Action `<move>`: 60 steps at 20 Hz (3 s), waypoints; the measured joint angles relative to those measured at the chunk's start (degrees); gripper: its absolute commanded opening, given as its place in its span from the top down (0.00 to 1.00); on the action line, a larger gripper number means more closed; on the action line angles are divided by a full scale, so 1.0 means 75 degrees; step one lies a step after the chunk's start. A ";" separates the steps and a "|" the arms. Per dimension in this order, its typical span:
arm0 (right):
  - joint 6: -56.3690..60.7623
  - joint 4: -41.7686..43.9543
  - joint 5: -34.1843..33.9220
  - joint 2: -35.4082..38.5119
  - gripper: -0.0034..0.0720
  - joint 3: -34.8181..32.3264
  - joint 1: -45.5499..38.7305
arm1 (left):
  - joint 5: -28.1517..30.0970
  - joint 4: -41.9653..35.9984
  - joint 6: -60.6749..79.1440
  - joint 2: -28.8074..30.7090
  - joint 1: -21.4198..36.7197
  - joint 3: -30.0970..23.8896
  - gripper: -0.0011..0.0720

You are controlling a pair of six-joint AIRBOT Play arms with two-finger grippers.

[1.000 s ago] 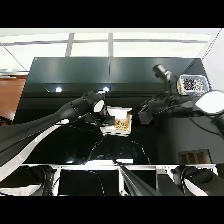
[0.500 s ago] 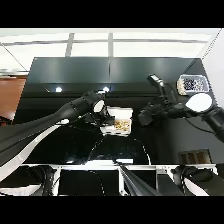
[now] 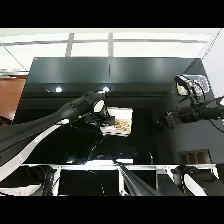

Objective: Fold the box and place the chain.

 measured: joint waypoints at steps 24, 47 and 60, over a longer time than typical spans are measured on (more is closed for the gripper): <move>-0.0009 -0.0020 -0.0466 0.0052 0.46 -0.0003 -0.0125 | 0.0082 -0.4744 1.2406 0.3267 0.4444 -0.3217 0.01; 0.0166 0.0172 -0.0650 0.0052 0.46 -0.0003 -0.0125 | 0.1241 -0.6082 1.8418 0.0991 0.3162 -0.2900 0.01; 0.0166 0.0172 -0.0647 0.0052 0.46 -0.0003 -0.0125 | 0.1827 -0.6172 1.8433 0.0959 0.2777 -0.2897 0.01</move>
